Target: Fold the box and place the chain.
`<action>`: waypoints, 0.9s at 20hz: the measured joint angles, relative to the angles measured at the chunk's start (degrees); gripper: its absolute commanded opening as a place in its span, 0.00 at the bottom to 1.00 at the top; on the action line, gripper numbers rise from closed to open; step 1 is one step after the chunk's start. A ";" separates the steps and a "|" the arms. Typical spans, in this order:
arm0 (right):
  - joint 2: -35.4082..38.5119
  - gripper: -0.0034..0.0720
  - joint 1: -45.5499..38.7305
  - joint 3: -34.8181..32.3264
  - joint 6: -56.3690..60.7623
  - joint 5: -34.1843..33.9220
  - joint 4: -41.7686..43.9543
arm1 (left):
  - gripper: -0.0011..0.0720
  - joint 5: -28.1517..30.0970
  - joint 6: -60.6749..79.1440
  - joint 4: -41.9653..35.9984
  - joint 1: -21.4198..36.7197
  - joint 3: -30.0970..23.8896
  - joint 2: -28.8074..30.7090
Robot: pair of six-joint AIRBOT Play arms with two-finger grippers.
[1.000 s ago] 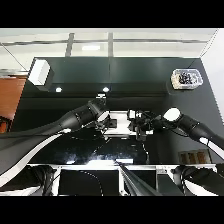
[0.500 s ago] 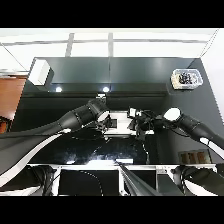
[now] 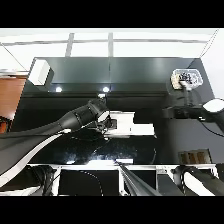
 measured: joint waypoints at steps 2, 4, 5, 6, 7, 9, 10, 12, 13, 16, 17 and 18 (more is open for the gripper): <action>-0.92 0.05 -4.85 -0.52 6.51 3.13 -0.76 | 0.05 0.00 -0.02 0.02 0.00 0.00 0.00; -3.32 0.05 -6.62 -0.83 10.12 7.15 -1.11 | 0.05 -0.02 -0.02 0.02 0.00 0.00 0.00; -5.18 0.05 -6.58 -0.92 11.17 9.42 -1.29 | 0.05 -0.02 0.00 0.04 0.00 0.00 0.00; -7.26 0.05 -5.97 -0.96 11.78 11.21 -1.01 | 0.05 -0.02 0.00 0.04 0.00 0.00 0.00; -9.27 0.05 -4.98 -1.03 11.67 12.76 -0.24 | 0.05 -0.02 0.00 0.04 0.00 0.00 0.00; -13.27 0.05 -1.97 -1.09 10.23 14.86 2.32 | 0.05 -0.02 0.00 0.04 0.00 0.00 0.00; -15.06 0.05 -0.11 -1.14 9.18 15.26 3.89 | 0.05 -0.02 0.00 0.07 0.00 0.00 0.00; -17.55 0.06 3.61 -1.14 6.80 15.45 7.32 | 0.05 -0.02 0.00 0.09 0.00 0.00 0.00; -18.29 0.06 5.25 -1.14 5.73 15.23 8.76 | 0.05 -0.04 0.00 0.09 0.00 0.00 0.00; -19.58 0.06 8.94 -0.55 2.78 15.02 12.31 | 0.05 -0.04 0.00 0.11 0.00 0.00 0.00; -19.78 0.18 9.62 0.09 1.57 15.47 12.96 | 0.05 -0.07 0.00 0.13 0.00 0.00 0.00; -19.91 0.59 10.10 0.92 0.57 16.11 13.53 | 0.05 -0.07 -0.02 0.15 0.00 0.00 0.00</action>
